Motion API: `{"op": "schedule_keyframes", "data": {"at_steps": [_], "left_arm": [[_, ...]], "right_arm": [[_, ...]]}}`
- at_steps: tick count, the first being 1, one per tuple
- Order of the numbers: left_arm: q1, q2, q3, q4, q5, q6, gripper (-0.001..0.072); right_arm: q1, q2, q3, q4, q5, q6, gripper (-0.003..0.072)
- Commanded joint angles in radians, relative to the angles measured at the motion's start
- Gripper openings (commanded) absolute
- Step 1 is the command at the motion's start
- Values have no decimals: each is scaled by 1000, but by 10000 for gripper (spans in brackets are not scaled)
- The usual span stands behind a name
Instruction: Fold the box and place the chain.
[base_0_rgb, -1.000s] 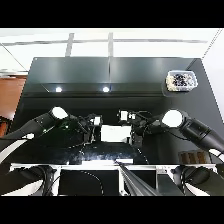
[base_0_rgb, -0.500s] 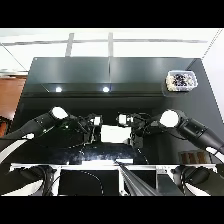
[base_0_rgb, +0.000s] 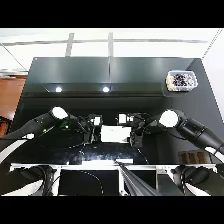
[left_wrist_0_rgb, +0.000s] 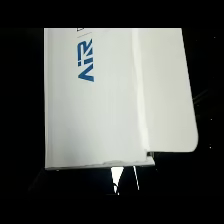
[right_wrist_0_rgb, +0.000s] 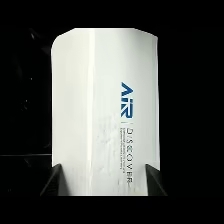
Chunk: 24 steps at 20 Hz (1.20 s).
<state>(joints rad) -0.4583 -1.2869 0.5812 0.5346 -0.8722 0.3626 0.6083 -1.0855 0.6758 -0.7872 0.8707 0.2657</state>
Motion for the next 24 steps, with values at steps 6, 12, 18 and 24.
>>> {"op": "schedule_keyframes", "data": {"at_steps": [6,12,18,24], "left_arm": [[-3,-1,0,5,0,0,398],[-3,-1,0,5,0,0,398],[-3,-1,0,5,0,0,398],[-3,-1,0,5,0,0,399]], "right_arm": [[1,0,1,-17,-40,51,467],[0,0,13,-45,-55,95,467],[0,0,45,-47,-71,101,466],[1,0,45,-48,-48,123,466]]}}
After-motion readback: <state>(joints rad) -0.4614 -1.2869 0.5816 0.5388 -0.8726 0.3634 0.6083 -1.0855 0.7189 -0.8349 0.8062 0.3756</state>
